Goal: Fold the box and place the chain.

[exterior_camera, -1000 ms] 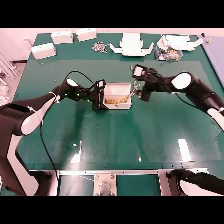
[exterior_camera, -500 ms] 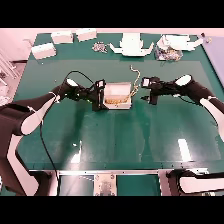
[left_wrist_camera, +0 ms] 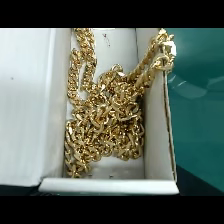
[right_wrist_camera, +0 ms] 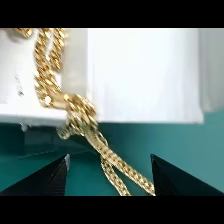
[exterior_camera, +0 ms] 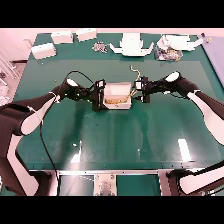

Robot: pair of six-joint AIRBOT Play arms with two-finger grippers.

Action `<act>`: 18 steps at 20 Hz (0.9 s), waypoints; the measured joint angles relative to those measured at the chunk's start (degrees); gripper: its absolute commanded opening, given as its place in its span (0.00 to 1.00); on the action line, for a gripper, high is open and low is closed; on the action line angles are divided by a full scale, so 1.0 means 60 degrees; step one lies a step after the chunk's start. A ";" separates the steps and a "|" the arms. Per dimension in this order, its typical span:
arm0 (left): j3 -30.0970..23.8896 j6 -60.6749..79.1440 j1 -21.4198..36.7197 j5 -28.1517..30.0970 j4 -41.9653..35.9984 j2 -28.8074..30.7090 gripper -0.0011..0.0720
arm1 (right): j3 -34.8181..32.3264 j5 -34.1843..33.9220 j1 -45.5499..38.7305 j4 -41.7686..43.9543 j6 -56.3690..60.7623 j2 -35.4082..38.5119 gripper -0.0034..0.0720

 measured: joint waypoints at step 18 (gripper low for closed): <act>0.0004 0.0004 0.0007 0.0004 0.0000 0.0000 0.66 | 0.0211 0.0237 0.0073 0.0106 0.0117 -0.0769 0.06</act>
